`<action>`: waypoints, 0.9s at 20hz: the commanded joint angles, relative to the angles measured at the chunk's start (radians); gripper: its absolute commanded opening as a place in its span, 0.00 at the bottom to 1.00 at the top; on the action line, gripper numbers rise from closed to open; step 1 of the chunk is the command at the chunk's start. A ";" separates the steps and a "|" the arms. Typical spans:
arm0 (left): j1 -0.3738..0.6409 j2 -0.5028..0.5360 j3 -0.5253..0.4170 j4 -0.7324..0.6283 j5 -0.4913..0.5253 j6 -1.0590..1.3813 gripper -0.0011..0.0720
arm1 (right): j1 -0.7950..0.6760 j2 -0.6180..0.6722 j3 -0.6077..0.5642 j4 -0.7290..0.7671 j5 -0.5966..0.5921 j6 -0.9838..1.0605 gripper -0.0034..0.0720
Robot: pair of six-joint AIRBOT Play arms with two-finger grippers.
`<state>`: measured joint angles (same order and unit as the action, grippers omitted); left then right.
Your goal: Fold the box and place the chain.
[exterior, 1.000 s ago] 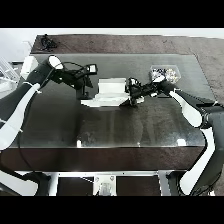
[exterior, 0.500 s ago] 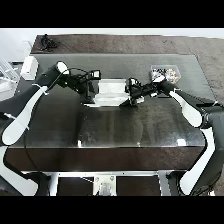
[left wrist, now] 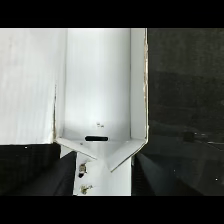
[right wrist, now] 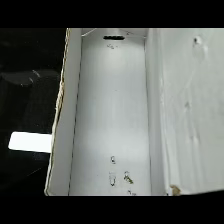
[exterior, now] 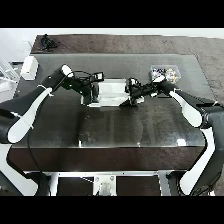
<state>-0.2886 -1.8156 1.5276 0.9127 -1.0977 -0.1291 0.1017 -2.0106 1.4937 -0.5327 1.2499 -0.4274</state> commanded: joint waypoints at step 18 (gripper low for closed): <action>-0.004 -0.058 -0.006 -0.169 0.037 0.109 0.45 | 0.001 -0.001 0.000 0.000 0.000 0.000 0.80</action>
